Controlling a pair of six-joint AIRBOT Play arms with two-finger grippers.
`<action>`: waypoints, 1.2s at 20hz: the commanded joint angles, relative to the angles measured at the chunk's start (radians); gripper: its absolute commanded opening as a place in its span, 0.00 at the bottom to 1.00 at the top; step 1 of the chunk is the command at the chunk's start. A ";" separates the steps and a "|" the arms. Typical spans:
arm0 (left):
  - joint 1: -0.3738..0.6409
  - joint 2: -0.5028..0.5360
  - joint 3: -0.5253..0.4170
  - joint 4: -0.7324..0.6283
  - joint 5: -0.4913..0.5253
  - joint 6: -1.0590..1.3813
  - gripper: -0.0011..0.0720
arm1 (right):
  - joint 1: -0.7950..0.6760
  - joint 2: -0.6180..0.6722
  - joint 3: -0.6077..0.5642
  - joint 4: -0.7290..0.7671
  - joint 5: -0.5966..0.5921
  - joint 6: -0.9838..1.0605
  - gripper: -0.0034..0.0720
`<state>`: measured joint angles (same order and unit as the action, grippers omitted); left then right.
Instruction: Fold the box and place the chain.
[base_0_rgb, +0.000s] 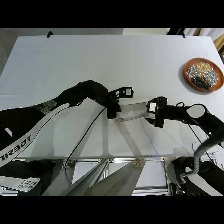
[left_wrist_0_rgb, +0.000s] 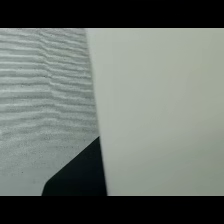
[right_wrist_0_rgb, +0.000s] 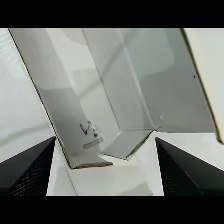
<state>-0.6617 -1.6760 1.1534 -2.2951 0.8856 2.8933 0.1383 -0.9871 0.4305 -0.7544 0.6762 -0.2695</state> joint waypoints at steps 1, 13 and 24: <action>-0.001 0.001 0.000 0.000 0.000 0.001 0.03 | -0.033 -0.024 0.020 0.003 0.051 -0.004 0.96; 0.000 0.000 0.000 0.000 0.000 0.000 0.03 | -0.079 -0.119 0.072 0.028 0.111 -0.081 0.96; -0.001 0.001 0.000 0.000 0.000 0.000 0.03 | -0.089 -0.202 0.105 0.082 0.155 -0.185 0.96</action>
<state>-0.6617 -1.6760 1.1534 -2.2955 0.8852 2.8937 0.0498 -1.1648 0.5179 -0.6880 0.8082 -0.4374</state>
